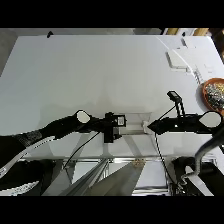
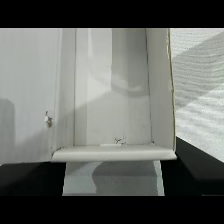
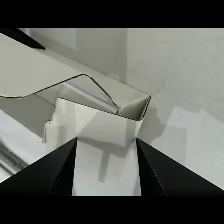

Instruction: Fold the box and place the chain.

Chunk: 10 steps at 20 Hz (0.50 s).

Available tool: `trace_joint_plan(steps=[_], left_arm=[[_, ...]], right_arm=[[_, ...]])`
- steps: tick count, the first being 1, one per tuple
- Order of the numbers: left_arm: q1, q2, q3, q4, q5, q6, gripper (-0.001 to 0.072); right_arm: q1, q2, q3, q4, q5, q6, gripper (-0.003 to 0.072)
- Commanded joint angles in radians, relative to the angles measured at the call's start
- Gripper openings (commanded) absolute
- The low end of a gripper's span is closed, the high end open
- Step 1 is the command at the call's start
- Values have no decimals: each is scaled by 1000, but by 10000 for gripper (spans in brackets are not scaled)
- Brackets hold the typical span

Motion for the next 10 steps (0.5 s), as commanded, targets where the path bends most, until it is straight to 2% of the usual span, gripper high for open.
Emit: trace_joint_plan(steps=[1, 5, 10], left_arm=[[0, 1, 0, 0, 0, 0, 332], [0, 1, 0, 0, 0, 0, 332], [0, 1, 0, 0, 0, 0, 332]], right_arm=[[56, -2, 0, -65, -30, 79, 419], [214, -21, 3, -166, -129, 242, 419], [317, -44, 34, -226, -157, 406, 416]])
